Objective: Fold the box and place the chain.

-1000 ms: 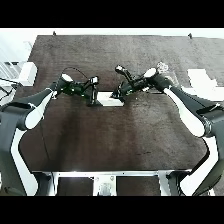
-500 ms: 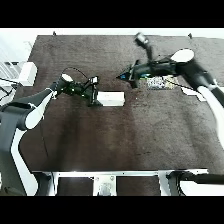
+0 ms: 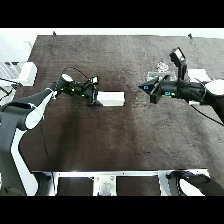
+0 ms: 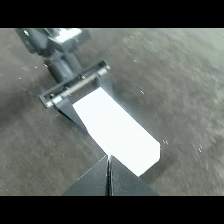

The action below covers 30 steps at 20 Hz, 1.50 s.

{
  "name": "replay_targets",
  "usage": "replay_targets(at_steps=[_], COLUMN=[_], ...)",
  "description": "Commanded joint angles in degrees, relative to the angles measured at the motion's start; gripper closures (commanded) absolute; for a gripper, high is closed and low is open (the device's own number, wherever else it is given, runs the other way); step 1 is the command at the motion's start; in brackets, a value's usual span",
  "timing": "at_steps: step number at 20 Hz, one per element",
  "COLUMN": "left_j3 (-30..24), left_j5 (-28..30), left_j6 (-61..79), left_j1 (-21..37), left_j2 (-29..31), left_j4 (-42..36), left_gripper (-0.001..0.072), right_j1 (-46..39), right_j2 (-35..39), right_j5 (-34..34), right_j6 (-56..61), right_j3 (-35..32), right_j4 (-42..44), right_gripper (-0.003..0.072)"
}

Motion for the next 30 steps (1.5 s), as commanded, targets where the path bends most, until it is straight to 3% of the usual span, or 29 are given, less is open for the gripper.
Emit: replay_targets(at_steps=[1,5,11,17,21,24,27,30], left_j3=[0.02,0.72,-0.11,-16.94,-28.0,-38.36,-44.0,-46.12], left_j5=[-1.11,-5.49,-4.72,9.4,13.4,23.15,27.96,28.59], left_j6=[-2.23,-12.22,-26.67,-34.1,-39.08,-38.58,-39.78,-40.35], left_j1=[0.2,2.21,12.0,26.38,37.81,43.5,47.04,51.04], left_j2=[0.37,4.46,15.76,30.67,36.68,41.48,43.89,44.15], left_j4=[0.2,0.96,2.6,8.41,9.86,9.79,9.97,10.12], left_gripper=[0.0699,0.0695,0.0699,0.0699,0.0699,0.0699,0.0699,0.0699], right_j1=[-1.53,-2.01,-2.03,-2.01,-1.99,-1.97,-1.97,-1.99], right_j2=[2.08,2.08,2.08,2.05,1.95,1.95,1.95,1.95], right_j5=[-1.03,-1.07,-1.09,-1.09,-1.11,-1.75,-1.86,-2.19], right_j6=[0.55,0.59,0.61,1.2,1.18,1.2,1.2,1.18], right_j3=[-3.85,-4.11,-4.11,-4.15,-4.42,-4.94,-5.35,-5.38], right_j4=[-0.07,-0.02,-0.04,-0.04,-0.02,0.0,0.0,0.0], right_gripper=[0.0675,0.0675,0.0675,0.0675,0.0674,0.0675,0.0675,0.0675])
